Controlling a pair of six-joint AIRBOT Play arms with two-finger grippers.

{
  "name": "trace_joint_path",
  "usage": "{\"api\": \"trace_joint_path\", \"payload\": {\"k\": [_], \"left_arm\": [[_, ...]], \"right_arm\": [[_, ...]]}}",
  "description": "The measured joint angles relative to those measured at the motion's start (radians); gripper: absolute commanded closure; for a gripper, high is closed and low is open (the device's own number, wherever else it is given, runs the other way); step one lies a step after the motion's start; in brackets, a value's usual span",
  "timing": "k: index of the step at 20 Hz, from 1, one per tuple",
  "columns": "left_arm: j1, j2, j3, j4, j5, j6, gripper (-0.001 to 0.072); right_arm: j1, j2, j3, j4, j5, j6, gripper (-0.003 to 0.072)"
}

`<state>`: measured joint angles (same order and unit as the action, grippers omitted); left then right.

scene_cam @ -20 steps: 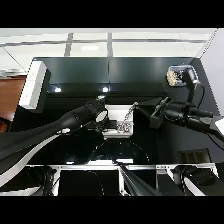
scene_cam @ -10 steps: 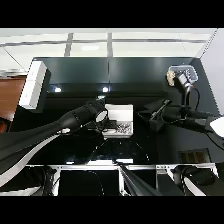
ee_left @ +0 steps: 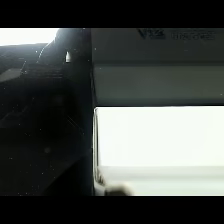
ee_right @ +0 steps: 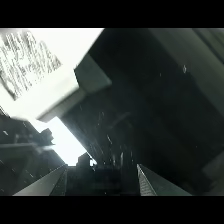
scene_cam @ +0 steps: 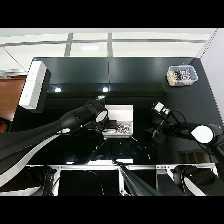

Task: Fold the box and place the chain.

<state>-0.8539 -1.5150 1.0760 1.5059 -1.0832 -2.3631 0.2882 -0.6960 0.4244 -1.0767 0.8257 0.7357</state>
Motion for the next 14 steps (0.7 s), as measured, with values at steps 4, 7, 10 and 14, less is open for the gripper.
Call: {"api": "trace_joint_path", "payload": {"k": [4,7,10,14], "left_arm": [[0.000,0.000,0.002,0.000,-0.009,0.044,0.0378],[-0.003,0.020,0.017,0.006,-0.034,0.037,0.0231],[-0.005,0.086,0.027,0.035,-0.057,0.039,0.0233],[0.000,0.257,0.005,0.163,-0.161,0.114,0.0234]], "right_arm": [[0.000,-0.002,-0.023,0.020,-0.034,-0.007,0.0193],[0.000,-0.002,-0.028,0.054,-0.043,-0.002,0.0193],[0.000,-0.002,-0.030,0.098,-0.045,0.012,0.0193],[0.000,-0.002,-0.031,0.124,-0.041,0.024,0.0193]]}}
